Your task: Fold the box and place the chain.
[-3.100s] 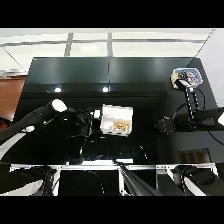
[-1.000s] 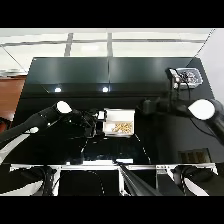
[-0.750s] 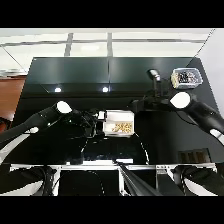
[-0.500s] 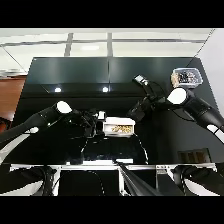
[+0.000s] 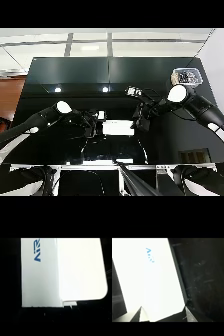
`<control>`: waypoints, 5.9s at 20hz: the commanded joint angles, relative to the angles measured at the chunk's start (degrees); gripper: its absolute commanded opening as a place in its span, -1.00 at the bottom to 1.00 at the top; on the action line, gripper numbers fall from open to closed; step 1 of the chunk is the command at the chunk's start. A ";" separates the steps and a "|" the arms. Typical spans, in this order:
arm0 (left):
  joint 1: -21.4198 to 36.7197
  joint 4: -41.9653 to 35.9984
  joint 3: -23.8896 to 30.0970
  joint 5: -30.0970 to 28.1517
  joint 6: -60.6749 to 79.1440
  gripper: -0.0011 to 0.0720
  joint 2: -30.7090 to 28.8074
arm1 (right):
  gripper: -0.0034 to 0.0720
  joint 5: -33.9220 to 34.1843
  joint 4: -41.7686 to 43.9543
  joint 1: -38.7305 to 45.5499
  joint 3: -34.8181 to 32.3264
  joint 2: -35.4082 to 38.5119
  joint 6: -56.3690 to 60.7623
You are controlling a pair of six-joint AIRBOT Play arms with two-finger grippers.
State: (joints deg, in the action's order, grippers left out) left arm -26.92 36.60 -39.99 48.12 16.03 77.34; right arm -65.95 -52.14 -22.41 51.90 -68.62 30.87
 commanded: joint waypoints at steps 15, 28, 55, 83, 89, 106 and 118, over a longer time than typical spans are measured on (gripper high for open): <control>-0.04 0.00 -0.02 0.13 0.07 0.08 0.02 | -0.21 2.38 -0.52 -3.41 -0.09 -0.87 -3.28; -0.04 0.00 -0.02 0.13 0.07 0.08 0.02 | -0.21 3.65 -0.17 -3.43 -1.66 -0.94 -3.26; -0.04 0.00 -0.02 0.15 0.04 0.10 0.02 | -0.91 -9.16 11.87 -0.46 -6.71 4.28 25.66; 0.07 -2.58 -0.04 0.46 -4.79 0.91 -2.27 | -0.89 -7.93 14.62 7.96 -7.23 5.55 31.71; 0.70 8.20 -0.15 4.76 -21.29 0.97 -12.90 | -0.89 -16.76 -1.64 24.48 -6.78 22.73 33.29; -9.22 4.22 -14.97 3.65 -34.38 0.97 3.89 | -0.89 -6.40 -0.48 29.09 -12.28 27.08 33.22; -11.65 8.57 -14.97 4.22 -30.27 0.97 3.89 | -0.89 -5.35 -0.39 29.09 -12.28 27.08 33.22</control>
State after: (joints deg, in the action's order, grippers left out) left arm -38.06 44.60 -54.92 52.66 -15.84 81.19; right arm -71.64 -52.51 6.63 39.64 -41.58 64.10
